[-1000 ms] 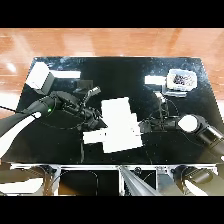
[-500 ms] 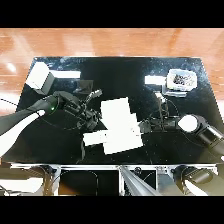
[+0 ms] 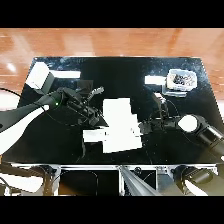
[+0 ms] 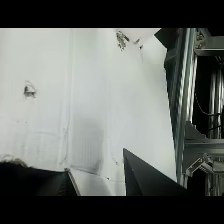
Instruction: Fold the box and place the chain.
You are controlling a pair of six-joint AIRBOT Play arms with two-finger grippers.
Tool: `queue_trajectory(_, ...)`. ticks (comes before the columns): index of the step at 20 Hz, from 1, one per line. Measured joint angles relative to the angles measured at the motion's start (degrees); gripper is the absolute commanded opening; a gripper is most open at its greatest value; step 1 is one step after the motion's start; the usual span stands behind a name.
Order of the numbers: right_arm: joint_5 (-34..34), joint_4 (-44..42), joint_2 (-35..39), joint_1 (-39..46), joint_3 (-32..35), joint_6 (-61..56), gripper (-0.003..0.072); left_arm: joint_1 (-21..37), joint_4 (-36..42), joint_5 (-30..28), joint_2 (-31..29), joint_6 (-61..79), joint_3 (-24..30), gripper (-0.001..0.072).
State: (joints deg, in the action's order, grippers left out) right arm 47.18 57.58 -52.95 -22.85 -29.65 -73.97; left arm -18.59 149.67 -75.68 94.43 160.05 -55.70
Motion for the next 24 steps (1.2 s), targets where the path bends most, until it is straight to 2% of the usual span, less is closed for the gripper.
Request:
queue_trajectory(1, 0.02, 0.0, 0.0, 0.0, 0.0, 0.11, 0.0027, 0.0, -0.13, -0.11, 0.07, -0.44, -0.07, 0.0314)
queue_trajectory(2, 0.11, 0.02, 0.0, 0.0, 0.0, 0.26, 0.0027, 0.0, -0.28, -0.17, 0.13, -0.63, -0.15, 0.0126)
queue_trajectory(3, 0.2, 0.07, 0.0, 0.0, 0.0, 0.37, 0.0027, 0.0, -0.35, -0.24, 0.13, -0.83, -0.17, 0.0022)
queue_trajectory(6, 0.31, 0.24, 0.0, 0.0, 0.0, 0.52, 0.0029, 0.0, -0.72, -0.72, 0.17, 0.07, -0.28, 0.0021)
queue_trajectory(7, 0.59, 0.48, 0.0, 0.0, 0.0, 0.55, 0.0051, 0.0, -1.07, -0.92, 0.17, 0.37, -0.37, 0.0021)
queue_trajectory(8, 0.96, 0.72, 0.0, 0.0, 0.0, 0.55, 0.0493, 0.0, -1.7, -1.16, 0.17, 0.76, -0.55, 0.002)
queue_trajectory(9, 1.55, 1.42, 0.0, 0.0, 0.0, 0.57, 0.0711, 0.0, -2.69, -1.16, 0.17, 1.2, -0.81, 0.002)
queue_trajectory(13, 7.23, 8.44, 0.04, 1.88, -2.75, -0.07, 0.0715, 0.0, -5.6, -1.18, 0.02, 3.45, -2.8, 0.0017)
queue_trajectory(17, 17.51, 19.63, 0.31, 7.32, -10.27, -0.72, 0.0715, -0.46, -8.37, 1.66, -1.79, 5.01, -3.56, 0.0015)
queue_trajectory(20, 21.18, 25.16, 0.52, 10.67, -15.39, -0.83, 0.0715, -1.9, -8.94, 5.7, -5.64, 7.32, -1.46, 0.0015)
queue_trajectory(24, 20.94, 28.68, 0.59, 12.5, -18.4, 0.55, 0.0716, -4.26, -8.81, 13.7, -13.44, 10.25, 5.27, 0.0017)
